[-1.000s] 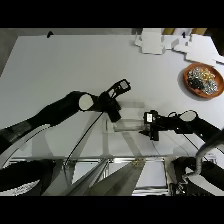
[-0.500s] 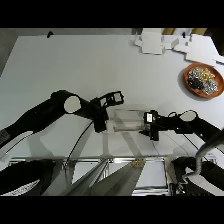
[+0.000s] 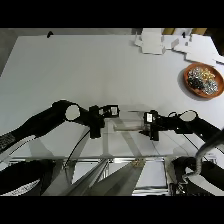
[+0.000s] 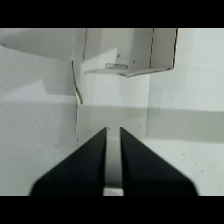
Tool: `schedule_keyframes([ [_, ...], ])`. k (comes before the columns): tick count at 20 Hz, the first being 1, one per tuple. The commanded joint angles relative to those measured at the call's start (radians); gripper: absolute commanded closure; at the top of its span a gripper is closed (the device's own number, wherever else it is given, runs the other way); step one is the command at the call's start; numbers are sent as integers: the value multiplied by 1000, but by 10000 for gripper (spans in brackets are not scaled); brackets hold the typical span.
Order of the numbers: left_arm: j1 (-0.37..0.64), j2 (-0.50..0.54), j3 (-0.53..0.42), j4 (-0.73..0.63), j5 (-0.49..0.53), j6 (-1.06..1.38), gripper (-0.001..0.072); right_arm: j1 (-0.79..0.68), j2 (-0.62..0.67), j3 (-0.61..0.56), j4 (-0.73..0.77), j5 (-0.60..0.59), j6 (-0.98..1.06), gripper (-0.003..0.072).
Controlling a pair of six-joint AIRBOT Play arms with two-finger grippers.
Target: Fold the box and place the chain.
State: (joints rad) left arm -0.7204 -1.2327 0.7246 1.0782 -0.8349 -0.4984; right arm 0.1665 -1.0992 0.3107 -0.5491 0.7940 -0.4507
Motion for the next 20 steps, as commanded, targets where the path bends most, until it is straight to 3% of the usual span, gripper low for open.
schedule_keyframes([
  [1, 7, -1, -38, -16, 54, 211, 392, 0, 0, 1, 0, 0, 0, 290],
  [2, 7, -1, -45, -38, 74, 280, 357, 0, 0, 0, 0, 0, 0, 290],
  [7, 7, -1, -47, -156, 171, 409, 358, 0, 0, 1, 0, 0, 0, 290],
  [14, -7, -72, -49, -239, 177, 409, 368, 0, 0, 1, 0, 0, 0, 290],
  [16, -22, -82, -48, -259, 179, 410, 390, 0, 0, 1, 0, 0, 0, 290],
  [17, -24, -83, -48, -261, 181, 410, 437, 0, 0, 1, 0, 0, 0, 290],
  [20, -22, -85, -48, -287, 181, 410, 438, 0, 0, 1, 0, 0, 0, 290],
])
